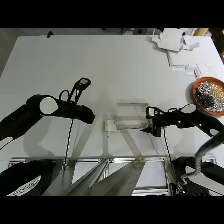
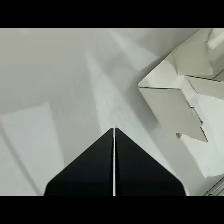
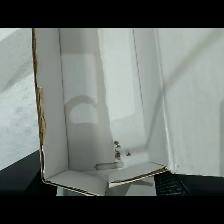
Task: Fold the box and place the chain.
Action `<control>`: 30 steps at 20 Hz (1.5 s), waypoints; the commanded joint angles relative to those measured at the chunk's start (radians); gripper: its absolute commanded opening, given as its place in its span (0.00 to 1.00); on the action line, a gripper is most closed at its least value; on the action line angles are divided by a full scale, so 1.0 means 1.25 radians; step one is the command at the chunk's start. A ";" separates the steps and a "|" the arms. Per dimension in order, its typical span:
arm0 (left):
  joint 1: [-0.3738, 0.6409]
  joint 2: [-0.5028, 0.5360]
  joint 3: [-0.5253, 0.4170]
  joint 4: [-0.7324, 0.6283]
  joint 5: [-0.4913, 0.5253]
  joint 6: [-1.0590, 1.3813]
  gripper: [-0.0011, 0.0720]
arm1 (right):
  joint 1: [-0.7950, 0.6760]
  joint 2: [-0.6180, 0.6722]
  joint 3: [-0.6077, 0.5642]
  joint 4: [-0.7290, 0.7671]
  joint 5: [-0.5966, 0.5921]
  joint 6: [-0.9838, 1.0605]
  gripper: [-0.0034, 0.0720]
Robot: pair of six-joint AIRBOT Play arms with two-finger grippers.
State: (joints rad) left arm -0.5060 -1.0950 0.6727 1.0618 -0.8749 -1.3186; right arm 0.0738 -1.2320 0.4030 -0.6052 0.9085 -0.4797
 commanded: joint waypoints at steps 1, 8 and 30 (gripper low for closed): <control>0.005 -0.059 -0.041 -0.082 0.035 -0.029 0.02 | 0.000 0.000 0.000 0.000 0.000 0.000 0.74; -0.011 -0.140 -0.041 -0.214 0.073 -0.029 0.02 | 0.000 0.000 0.000 0.000 0.000 0.000 0.74; -0.130 -0.104 -0.038 -0.353 0.150 -0.079 0.35 | 0.000 0.000 0.000 0.000 0.000 0.000 0.74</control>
